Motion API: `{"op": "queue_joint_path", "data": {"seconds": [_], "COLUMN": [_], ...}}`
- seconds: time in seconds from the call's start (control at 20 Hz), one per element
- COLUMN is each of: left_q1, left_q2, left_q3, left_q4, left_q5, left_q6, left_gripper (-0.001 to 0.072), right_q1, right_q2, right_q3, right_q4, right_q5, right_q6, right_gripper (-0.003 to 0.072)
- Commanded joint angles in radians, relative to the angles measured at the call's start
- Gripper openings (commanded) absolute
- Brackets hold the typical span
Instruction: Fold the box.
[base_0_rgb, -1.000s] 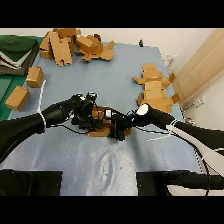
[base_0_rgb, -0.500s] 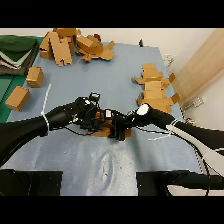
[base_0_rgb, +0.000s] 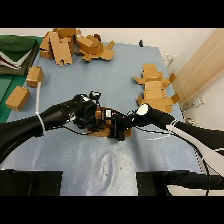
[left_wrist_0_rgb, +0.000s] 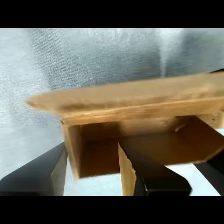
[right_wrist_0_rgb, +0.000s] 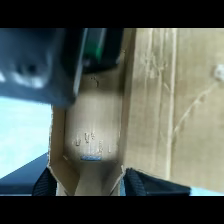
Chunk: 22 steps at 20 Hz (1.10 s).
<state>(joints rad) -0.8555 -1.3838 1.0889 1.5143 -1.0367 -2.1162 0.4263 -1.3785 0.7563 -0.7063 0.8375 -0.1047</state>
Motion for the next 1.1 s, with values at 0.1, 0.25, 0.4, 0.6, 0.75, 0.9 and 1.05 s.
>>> {"op": "queue_joint_path", "data": {"seconds": [0.1, 0.25, 0.4, 0.6, 0.75, 0.9, 1.05], "left_q1": [0.041, 0.081, 0.119, 0.151, 0.185, 0.238, 0.315], "left_q2": [0.069, 0.083, 0.084, 0.115, 0.166, 0.198, 0.197], "left_q3": [0.005, 0.005, 0.005, 0.007, 0.007, 0.005, -0.052], "left_q4": [0.001, 0.002, 0.002, -0.006, -0.005, 0.082, 0.129], "left_q5": [-0.045, -0.100, -0.166, -0.162, -0.160, -0.175, -0.020], "left_q6": [0.014, 0.043, 0.095, 0.175, 0.234, 0.444, 0.808], "left_gripper": [0.0491, 0.0491, 0.0491, 0.0491, 0.0489, 0.0013, 0.0011], "right_q1": [0.000, -0.001, -0.001, 0.000, 0.000, 0.000, -0.001], "right_q2": [0.000, 0.000, 0.000, 0.000, 0.000, 0.000, 0.000], "right_q3": [0.000, 0.000, 0.001, 0.000, 0.000, 0.001, 0.000], "right_q4": [-0.001, -0.001, -0.001, -0.001, -0.001, -0.001, -0.002], "right_q5": [0.000, 0.000, -0.001, 0.000, 0.000, -0.001, -0.002], "right_q6": [0.000, 0.000, 0.000, 0.000, 0.000, 0.000, 0.000], "right_gripper": [0.0509, 0.0509, 0.0509, 0.0509, 0.0509, 0.0509, 0.0509]}}
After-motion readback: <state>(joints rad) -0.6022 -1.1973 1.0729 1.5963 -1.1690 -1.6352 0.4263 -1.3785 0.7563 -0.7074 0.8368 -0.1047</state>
